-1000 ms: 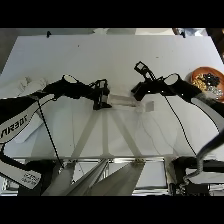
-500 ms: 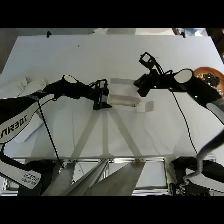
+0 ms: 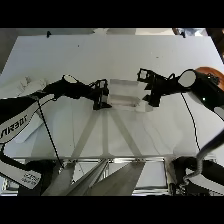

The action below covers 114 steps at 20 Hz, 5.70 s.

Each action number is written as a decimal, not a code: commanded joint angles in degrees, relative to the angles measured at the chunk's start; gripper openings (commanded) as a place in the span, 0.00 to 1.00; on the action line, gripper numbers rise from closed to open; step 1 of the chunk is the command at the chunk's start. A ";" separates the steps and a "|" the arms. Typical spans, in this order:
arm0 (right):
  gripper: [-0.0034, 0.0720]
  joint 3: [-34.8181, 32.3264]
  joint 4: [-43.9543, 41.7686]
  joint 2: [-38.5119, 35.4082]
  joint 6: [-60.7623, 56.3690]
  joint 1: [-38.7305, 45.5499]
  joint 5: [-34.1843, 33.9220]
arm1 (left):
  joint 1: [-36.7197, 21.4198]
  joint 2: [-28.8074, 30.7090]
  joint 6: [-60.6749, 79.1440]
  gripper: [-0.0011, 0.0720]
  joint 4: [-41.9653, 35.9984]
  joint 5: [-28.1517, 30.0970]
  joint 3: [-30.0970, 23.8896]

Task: Fold the box and place the chain.

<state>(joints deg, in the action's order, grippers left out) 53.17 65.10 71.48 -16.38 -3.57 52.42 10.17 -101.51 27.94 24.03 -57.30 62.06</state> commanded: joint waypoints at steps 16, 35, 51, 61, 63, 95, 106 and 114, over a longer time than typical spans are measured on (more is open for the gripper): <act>0.54 -0.02 -7.50 8.79 17.35 -0.04 2.56 | -0.07 0.04 0.00 0.42 0.02 0.04 0.02; 0.27 -0.02 -13.66 8.79 18.43 -0.04 1.97 | -0.07 0.04 0.02 0.42 0.00 0.07 0.02; 0.59 -0.02 -20.28 14.60 17.92 -0.04 1.70 | -0.07 0.04 0.02 0.42 0.00 0.07 0.02; 0.06 0.00 -22.67 14.58 17.81 -0.04 1.18 | -0.07 0.04 0.02 0.42 0.00 0.07 0.02; 0.06 0.00 -22.69 13.86 16.11 -0.04 1.16 | -0.07 0.04 0.02 0.42 0.02 0.04 0.02; 0.06 -0.04 -12.85 13.55 -29.53 9.35 12.02 | -0.07 0.04 0.02 0.42 0.00 0.07 0.02; 0.29 -0.02 -25.29 13.51 -23.63 9.42 13.79 | -0.07 0.04 0.02 0.42 0.02 0.07 0.02; 0.29 -0.02 -28.33 13.53 -20.61 9.42 14.25 | -0.07 0.04 0.02 0.42 0.00 0.07 0.02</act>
<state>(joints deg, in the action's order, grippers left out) 53.15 38.00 84.97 -38.04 5.89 66.54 10.15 -101.49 27.94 24.03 -57.23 62.06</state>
